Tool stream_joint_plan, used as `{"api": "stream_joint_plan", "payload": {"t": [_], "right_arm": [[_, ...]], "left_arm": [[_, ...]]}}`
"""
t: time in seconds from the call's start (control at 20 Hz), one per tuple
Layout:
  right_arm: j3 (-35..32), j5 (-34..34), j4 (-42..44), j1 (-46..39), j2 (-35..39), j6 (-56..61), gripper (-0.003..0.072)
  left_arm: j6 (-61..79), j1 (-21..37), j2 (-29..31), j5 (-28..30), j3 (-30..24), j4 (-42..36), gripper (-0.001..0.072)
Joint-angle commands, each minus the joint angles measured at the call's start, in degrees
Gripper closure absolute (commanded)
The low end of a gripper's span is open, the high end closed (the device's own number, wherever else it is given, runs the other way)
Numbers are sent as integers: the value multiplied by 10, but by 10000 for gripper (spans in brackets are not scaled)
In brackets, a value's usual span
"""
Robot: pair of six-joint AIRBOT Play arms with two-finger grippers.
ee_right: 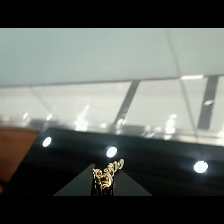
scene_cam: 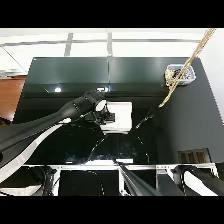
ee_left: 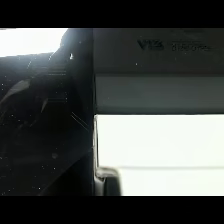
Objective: Fold the box and place the chain.
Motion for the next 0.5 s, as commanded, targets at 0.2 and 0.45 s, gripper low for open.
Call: {"api": "stream_joint_plan", "payload": {"t": [0.2,0.45], "right_arm": [[-60,184,-20,145,6,-18,669],[-132,102,-13,234,6,-18,670]], "left_arm": [[0,0,0,0,0,0,679],[0,0,0,1,0,0,679]]}}
